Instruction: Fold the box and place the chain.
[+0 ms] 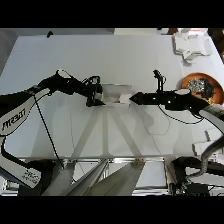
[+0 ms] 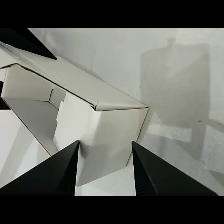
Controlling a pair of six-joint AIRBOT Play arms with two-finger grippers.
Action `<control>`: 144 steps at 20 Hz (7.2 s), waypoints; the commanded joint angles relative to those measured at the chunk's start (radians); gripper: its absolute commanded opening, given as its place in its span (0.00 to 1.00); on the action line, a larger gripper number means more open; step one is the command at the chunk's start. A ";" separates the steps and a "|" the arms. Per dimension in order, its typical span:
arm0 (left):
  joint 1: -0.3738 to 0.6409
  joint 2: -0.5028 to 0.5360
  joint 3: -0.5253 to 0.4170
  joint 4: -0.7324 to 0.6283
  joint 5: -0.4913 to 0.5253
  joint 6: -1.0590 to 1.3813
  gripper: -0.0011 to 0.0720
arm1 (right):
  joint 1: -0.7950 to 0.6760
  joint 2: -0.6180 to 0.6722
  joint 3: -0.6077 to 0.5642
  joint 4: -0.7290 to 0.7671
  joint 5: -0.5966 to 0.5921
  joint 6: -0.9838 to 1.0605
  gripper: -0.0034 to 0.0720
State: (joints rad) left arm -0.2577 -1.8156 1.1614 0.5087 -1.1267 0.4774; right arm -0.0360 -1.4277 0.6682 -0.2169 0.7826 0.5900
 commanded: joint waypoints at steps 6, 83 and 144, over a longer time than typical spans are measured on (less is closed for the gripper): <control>0.000 0.000 0.000 0.000 0.000 0.000 0.27 | 0.091 0.009 0.028 -0.035 -0.100 0.000 0.59; 0.000 0.000 0.000 0.000 0.000 0.000 0.27 | 0.478 -0.247 0.582 -1.413 0.179 1.696 0.48; 0.001 0.000 0.000 0.000 0.001 0.000 0.27 | -0.529 0.253 0.622 -1.439 0.547 0.944 0.61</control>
State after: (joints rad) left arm -0.2581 -1.8160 1.1610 0.5091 -1.1267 0.4774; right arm -0.4313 -1.1301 1.2930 -1.7161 1.3437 1.5810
